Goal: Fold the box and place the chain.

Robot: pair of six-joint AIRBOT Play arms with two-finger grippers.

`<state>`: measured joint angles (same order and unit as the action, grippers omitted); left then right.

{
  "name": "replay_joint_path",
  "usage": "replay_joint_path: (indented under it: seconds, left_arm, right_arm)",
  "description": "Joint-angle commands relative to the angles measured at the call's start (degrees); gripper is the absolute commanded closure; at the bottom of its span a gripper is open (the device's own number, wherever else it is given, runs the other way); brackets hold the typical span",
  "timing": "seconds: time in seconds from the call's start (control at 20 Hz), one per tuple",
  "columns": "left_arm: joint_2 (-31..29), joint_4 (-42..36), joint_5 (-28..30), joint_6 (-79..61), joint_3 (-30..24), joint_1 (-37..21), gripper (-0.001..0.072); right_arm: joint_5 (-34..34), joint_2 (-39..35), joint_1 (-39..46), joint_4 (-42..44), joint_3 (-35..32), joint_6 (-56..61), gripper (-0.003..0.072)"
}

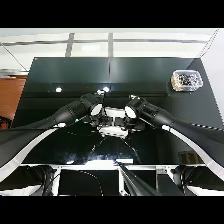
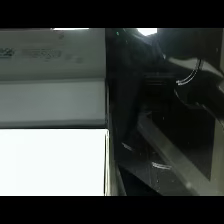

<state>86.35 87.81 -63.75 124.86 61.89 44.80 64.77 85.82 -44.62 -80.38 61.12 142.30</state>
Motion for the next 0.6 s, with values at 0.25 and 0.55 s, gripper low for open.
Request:
replay_joint_path:
  seconds: [0.25,0.55]
  left_arm:
    - [0.02,0.02,0.2,-0.07,-0.02,-0.04,0.068]
    - [0.02,0.02,0.22,-0.07,-0.02,-0.04,0.068]
  right_arm:
    - [0.11,0.02,-0.02,-0.24,0.17,-0.22,0.0665]
    - [0.68,-0.85,-0.02,-0.31,3.41,-3.37,0.0357]
